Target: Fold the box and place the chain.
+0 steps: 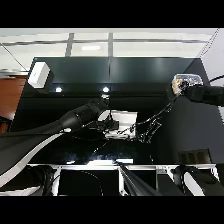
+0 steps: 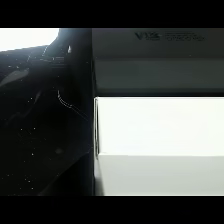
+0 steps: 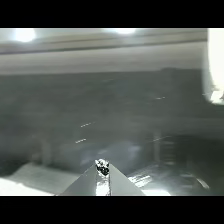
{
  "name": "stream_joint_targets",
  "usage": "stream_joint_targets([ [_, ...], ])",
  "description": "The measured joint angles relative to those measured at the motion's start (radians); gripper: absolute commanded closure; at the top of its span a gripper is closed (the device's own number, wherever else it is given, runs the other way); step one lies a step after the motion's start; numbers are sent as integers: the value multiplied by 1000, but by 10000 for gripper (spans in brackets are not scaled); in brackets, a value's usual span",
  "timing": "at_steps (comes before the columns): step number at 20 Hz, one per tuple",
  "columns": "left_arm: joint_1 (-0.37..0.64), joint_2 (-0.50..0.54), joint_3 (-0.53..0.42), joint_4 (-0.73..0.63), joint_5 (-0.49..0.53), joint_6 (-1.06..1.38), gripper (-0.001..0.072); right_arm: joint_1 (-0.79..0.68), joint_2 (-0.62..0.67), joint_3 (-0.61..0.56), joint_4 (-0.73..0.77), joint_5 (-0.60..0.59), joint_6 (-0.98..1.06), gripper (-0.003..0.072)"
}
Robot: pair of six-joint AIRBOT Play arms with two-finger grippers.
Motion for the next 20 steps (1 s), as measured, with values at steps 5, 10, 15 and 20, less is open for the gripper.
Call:
stream_joint_targets([
  [5,0,0,0,0,0,0,680,52,42,-37,192,187,-99,668],
  [10,0,0,0,0,1,0,680,206,31,-165,363,126,-190,668],
  [15,0,0,0,0,1,0,679,381,-66,-204,438,-2,-227,668],
  [20,0,0,0,0,2,0,680,478,-178,-212,451,-79,-245,664],
])
